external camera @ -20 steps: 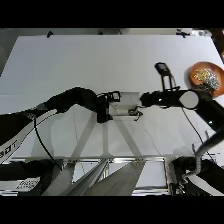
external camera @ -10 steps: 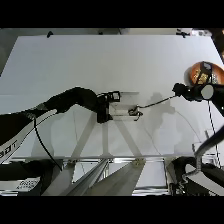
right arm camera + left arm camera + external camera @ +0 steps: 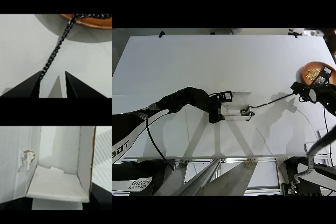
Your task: Fold the box and place the chain.
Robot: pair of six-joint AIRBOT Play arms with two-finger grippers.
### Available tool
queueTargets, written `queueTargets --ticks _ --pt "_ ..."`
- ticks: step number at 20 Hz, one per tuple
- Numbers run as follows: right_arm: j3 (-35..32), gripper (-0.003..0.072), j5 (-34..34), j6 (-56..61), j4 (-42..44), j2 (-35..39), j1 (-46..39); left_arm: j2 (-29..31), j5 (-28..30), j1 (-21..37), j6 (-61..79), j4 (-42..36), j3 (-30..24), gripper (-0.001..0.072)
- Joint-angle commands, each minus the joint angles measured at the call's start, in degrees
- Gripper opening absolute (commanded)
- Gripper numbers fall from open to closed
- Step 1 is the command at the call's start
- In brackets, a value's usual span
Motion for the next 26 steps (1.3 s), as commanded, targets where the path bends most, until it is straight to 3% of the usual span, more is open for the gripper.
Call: queueTargets --ticks 1,6,10,12,18,23,26 --pt "0.0 0.0337 0.5 11.5 -13.6 -0.7 -0.1 0.0 0.0 0.0 0.0 0.0 0.0 0.0348" --pt "0.2 0.0337 -1.7 13.7 -15.4 -4.7 -0.8 0.0 0.0 0.0 0.0 0.0 0.0 0.0348" --pt "0.8 0.0336 -8.0 13.7 -15.8 -5.6 -0.8 0.0 0.0 0.0 0.0 0.0 0.0 0.0348" --pt "1.8 0.0290 -7.9 13.7 -16.3 -5.7 -0.9 0.0 0.0 0.0 0.0 0.0 0.0 0.0348" --pt "1.9 0.0301 -3.5 12.0 -16.3 -5.7 -3.6 0.0 0.0 0.0 0.0 0.0 0.0 0.0348" --pt "1.9 0.0299 -9.8 11.5 -16.2 -6.0 -3.5 0.0 0.0 0.0 0.0 0.0 0.0 0.0348" --pt "1.9 0.0295 -10.2 11.6 -15.8 -7.3 -3.5 0.0 0.0 0.0 0.0 0.0 0.0 0.0348"
